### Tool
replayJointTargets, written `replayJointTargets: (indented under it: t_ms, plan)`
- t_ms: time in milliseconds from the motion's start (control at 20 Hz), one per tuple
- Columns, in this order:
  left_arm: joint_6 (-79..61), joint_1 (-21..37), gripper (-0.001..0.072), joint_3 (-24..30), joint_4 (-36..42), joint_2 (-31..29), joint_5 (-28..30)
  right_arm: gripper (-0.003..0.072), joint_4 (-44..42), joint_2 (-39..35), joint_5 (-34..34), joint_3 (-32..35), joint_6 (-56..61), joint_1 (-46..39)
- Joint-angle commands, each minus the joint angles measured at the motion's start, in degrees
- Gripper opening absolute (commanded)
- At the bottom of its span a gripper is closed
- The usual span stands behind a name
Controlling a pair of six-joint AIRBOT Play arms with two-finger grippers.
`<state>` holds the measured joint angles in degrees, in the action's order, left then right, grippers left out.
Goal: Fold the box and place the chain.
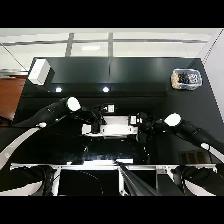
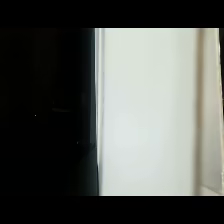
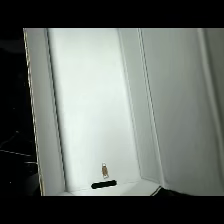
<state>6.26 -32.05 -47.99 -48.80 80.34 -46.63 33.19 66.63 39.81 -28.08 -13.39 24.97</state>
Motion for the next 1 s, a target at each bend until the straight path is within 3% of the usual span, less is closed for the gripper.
replayJointTargets:
  t_ms: [0, 550, 950]
  plan:
    - [0.0, 0.0, 0.0027, 0.0, 0.0, 0.0, -0.1, 0.0691, 0.0, 0.9, 0.0, 0.0, -0.2, 0.0]
    - [0.0, 0.0, 0.0027, 0.0, 0.0, 0.0, -0.1, 0.0691, 0.0, 1.6, -1.5, 0.0, -0.1, -0.8]
    - [0.0, 0.0, 0.0027, 0.0, 0.0, 0.0, 0.0, 0.0691, -0.2, 1.6, 2.4, 0.0, -0.2, -2.3]
